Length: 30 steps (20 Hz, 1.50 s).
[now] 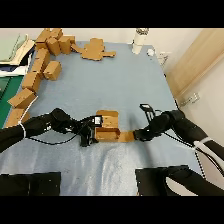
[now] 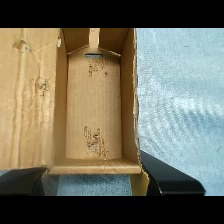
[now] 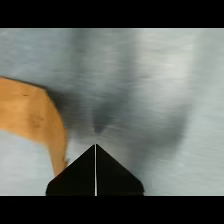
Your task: Fold the box.
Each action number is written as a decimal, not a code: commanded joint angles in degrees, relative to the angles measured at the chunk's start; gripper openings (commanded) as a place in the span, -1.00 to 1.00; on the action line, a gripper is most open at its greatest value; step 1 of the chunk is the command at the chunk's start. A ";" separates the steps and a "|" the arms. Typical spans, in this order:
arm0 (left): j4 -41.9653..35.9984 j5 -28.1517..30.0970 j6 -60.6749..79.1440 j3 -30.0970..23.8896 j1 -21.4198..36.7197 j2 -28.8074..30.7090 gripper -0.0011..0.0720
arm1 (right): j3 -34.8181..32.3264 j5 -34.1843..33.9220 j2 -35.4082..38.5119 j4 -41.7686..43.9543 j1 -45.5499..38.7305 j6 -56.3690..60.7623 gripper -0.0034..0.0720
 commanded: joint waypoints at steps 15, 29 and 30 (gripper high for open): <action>0.02 0.02 0.02 0.07 0.00 -0.02 0.31 | 1.22 1.60 4.22 21.11 0.39 -7.89 -0.27; 0.02 0.02 0.02 0.07 0.00 -0.02 0.31 | 5.88 7.32 -2.71 18.56 10.62 -1.42 0.23; 0.02 0.02 0.02 0.07 0.00 -0.02 0.31 | 8.02 6.88 -3.98 13.70 12.37 4.02 0.23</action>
